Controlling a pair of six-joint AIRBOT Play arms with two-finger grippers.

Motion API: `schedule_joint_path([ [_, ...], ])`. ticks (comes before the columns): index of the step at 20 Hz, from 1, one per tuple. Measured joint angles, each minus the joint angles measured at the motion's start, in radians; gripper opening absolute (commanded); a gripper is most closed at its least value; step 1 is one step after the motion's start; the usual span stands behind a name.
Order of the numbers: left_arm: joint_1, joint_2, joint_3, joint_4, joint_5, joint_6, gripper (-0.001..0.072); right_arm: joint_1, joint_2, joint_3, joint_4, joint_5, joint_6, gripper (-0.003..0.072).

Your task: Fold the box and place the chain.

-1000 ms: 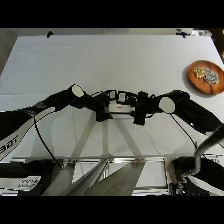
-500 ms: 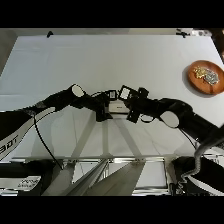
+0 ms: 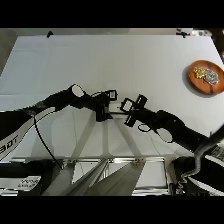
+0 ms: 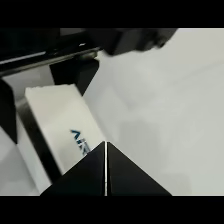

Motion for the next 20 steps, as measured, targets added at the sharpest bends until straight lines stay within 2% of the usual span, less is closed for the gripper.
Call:
schedule_joint_path([
  [4, 0.0, 0.0, 0.0, 0.001, 0.0, 0.003, 0.0352, 0.041, -0.025, -0.076, 0.0, -0.121, -0.082, 0.0012],
  [10, 0.0, 0.0, 0.0, 0.001, 0.0, 0.001, 0.0352, 0.058, -0.06, -0.113, 0.01, -0.236, -0.238, 0.0012],
  [16, 0.0, 0.0, 0.0, 0.0, 0.0, 0.0, 0.0352, 0.073, -0.068, -0.14, 0.232, -0.36, -0.516, 0.0011],
  [20, 0.0, 0.0, 0.0, 0.0, 0.0, 0.0, 0.0352, 0.101, -0.069, -0.153, 0.314, -0.423, -0.577, 0.0011],
])
